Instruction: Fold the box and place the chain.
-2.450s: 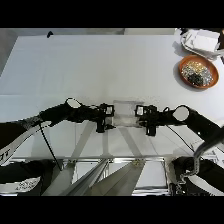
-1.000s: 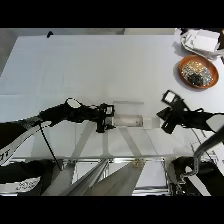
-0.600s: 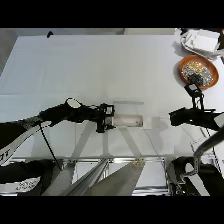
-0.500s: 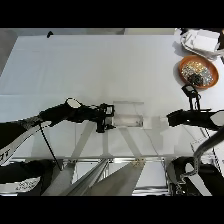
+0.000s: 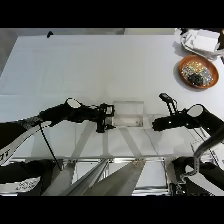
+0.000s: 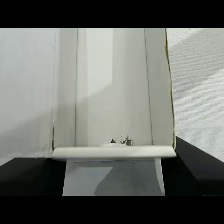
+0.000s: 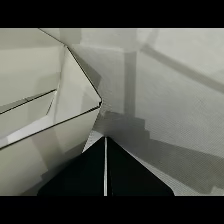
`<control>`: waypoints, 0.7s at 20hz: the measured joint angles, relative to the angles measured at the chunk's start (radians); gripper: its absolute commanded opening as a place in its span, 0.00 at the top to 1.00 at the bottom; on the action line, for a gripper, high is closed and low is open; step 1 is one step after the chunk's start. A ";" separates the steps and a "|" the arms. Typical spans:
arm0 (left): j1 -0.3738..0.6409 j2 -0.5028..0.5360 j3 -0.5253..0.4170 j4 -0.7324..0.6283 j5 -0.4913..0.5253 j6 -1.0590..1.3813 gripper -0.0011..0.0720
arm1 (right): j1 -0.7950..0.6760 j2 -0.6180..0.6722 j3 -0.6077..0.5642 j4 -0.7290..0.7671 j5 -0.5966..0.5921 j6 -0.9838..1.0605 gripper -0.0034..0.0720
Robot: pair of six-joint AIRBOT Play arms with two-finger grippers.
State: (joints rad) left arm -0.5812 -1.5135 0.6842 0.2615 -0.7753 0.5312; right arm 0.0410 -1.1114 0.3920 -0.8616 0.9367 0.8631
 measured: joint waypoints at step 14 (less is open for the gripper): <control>0.000 0.000 0.000 0.000 0.000 0.000 0.64 | 0.021 0.116 0.034 0.073 0.034 -0.025 0.66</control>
State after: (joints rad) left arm -0.5812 -1.5131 0.6842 0.2619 -0.7753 0.5316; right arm 0.0624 -0.9955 0.4263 -0.7883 0.9710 0.8379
